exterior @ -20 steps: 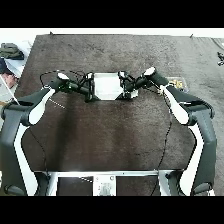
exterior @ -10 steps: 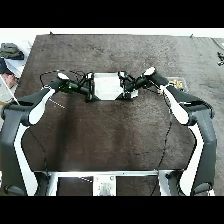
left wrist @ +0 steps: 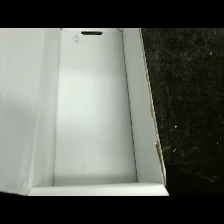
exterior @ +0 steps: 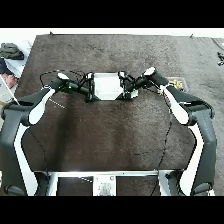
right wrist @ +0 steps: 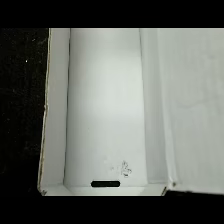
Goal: Fold the box and place the chain.
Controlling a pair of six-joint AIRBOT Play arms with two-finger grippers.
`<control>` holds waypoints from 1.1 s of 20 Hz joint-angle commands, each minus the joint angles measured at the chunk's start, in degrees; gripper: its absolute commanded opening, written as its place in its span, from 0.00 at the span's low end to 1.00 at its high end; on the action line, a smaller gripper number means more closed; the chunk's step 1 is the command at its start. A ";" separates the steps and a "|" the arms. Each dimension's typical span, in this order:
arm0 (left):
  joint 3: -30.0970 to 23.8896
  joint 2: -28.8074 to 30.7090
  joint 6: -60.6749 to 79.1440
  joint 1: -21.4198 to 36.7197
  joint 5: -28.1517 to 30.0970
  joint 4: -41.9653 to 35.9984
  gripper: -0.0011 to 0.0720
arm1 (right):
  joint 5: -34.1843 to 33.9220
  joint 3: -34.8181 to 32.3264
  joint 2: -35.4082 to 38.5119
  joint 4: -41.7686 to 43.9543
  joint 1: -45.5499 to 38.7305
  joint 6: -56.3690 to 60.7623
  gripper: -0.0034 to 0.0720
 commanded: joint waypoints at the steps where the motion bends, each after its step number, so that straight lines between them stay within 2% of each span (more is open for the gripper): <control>1: -0.02 -0.02 0.00 -0.04 0.00 0.00 0.43 | -0.02 0.04 -0.02 0.26 0.02 0.02 0.27; 4: -0.02 -0.02 0.00 -0.04 0.00 0.00 0.43 | 0.92 0.04 0.17 0.68 -0.02 0.02 0.27; 6: -0.02 -0.02 0.00 -0.04 0.00 0.00 0.43 | 2.01 0.07 1.25 0.63 -0.17 0.66 0.82; 15: -0.02 -0.02 0.00 -0.04 0.00 0.00 0.43 | 3.45 0.09 2.47 -5.88 -0.37 1.66 0.83; 18: -0.02 -0.02 0.00 -0.04 0.00 0.00 0.43 | 3.96 0.13 3.10 -10.34 -1.05 4.44 0.83; 22: -0.02 -0.02 0.00 -0.04 0.00 0.00 0.43 | 4.55 0.13 6.21 -10.88 -3.19 5.84 0.83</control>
